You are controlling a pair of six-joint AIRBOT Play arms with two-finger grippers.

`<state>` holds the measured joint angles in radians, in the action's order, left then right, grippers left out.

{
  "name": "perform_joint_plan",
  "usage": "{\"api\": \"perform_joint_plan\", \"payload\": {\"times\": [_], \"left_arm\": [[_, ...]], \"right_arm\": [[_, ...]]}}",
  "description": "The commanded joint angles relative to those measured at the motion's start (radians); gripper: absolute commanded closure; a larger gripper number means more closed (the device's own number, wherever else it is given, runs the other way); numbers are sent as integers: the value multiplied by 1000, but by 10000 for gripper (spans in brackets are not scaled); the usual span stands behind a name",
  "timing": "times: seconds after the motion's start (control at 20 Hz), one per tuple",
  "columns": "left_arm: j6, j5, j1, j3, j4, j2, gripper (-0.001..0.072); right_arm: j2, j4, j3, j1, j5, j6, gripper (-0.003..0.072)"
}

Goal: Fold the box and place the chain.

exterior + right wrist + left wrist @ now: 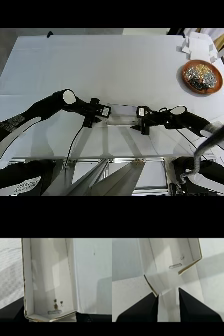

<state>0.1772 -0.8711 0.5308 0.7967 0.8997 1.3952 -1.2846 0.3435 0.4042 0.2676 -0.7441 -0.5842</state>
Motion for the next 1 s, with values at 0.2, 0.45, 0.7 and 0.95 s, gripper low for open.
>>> {"api": "perform_joint_plan", "payload": {"times": [0.2, 0.45, 0.7, 0.95], "left_arm": [[3, -29, 37, 0, -61, 2, 441], [2, 3, 51, 0, -85, 2, 597], [2, 75, 74, 0, -130, 16, 627], [2, 121, 97, 0, -151, 28, 624]], "right_arm": [[1, 0, 0, 0, 0, 0, 360], [1, 0, 0, 0, 0, 0, 360], [1, 0, 0, 0, 0, 0, 360], [1, 0, 0, 0, 0, 0, 360]]}}
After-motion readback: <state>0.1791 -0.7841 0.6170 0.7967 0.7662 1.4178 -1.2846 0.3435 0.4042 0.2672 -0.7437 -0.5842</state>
